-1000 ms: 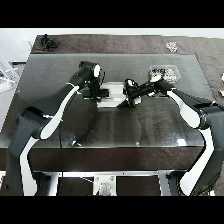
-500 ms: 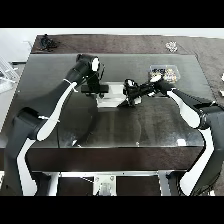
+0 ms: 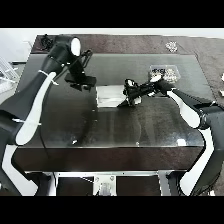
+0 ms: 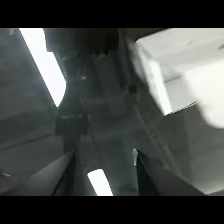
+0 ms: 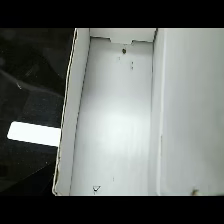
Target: Fold the box and place the chain.
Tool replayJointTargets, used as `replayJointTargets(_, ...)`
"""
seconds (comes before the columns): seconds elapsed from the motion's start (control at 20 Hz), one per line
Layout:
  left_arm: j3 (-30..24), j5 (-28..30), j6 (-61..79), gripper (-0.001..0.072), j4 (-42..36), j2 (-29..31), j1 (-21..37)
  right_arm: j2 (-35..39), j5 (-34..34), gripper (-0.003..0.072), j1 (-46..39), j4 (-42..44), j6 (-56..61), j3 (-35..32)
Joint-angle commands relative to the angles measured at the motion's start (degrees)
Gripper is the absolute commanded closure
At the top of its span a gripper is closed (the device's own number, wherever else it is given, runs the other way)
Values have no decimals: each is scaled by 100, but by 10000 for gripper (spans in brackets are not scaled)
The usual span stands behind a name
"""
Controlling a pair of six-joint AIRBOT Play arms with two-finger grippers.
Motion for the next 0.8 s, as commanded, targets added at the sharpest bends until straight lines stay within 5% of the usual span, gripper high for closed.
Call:
replayJointTargets(0.0, -409, 201, 1893, 283, -549, 144, 452, -4, -2, 187, 0, 2, 2, 2)
replayJointTargets(0.2, -1561, 942, 5125, 283, -3226, 144, 1174, -4, -2, 187, 0, 2, 2, 2)
replayJointTargets(0.35, -2079, 1158, 6043, 276, -3383, 140, 1414, -4, -2, 187, 0, 2, 2, 2)
replayJointTargets(0.4, -2155, 1644, 6546, 62, -3499, 140, 1432, -4, -2, 187, 0, 2, 2, 2)
replayJointTargets(0.45, -2328, 2024, 7086, -11, -3744, 140, 1506, -4, -2, 187, 0, 2, 2, 2)
replayJointTargets(0.6, -3064, 2483, 10056, -11, -5477, 138, 1788, -4, -2, 187, 0, 2, 2, 2)
replayJointTargets(0.75, -3508, 3012, 10883, -11, -5661, 116, 1871, -4, -2, 187, 0, 2, 2, 2)
